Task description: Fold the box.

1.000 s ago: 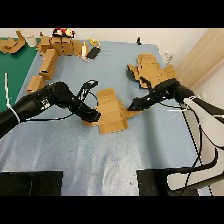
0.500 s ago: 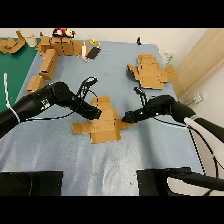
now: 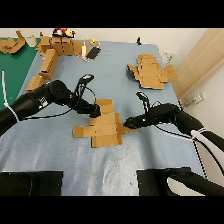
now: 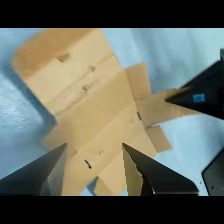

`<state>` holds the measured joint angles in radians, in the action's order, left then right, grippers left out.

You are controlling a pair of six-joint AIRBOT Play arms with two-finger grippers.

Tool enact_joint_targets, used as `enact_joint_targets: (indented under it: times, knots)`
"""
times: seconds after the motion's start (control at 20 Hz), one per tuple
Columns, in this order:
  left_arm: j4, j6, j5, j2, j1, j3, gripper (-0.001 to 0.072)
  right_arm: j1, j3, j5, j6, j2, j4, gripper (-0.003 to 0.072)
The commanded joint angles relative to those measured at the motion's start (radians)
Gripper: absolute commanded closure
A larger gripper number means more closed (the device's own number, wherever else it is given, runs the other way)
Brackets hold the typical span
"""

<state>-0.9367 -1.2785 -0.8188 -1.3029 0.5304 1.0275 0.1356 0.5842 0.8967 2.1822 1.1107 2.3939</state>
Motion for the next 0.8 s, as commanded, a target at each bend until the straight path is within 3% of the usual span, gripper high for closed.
enact_joint_targets:
  times: [0.0,0.15,0.3,0.75]
  knots:
    - [0.0,-0.005,0.0,-0.014,-0.089,0.0,0.0192,0.004,-0.029,-0.006,0.036,-0.048,0.0,0.0684]
    - [0.039,0.012,-0.041,-0.05,-0.176,0.0,0.0192,0.004,-0.03,-0.006,0.057,-0.089,0.002,0.0684]
    - [0.18,0.139,-0.106,-0.105,-0.225,0.0,0.0192,0.004,-0.03,0.003,0.065,-0.111,0.001,0.0684]
    - [0.569,0.507,-0.143,-0.262,-0.241,0.002,0.0192,0.004,-0.03,0.017,0.069,-0.11,0.0,0.0684]
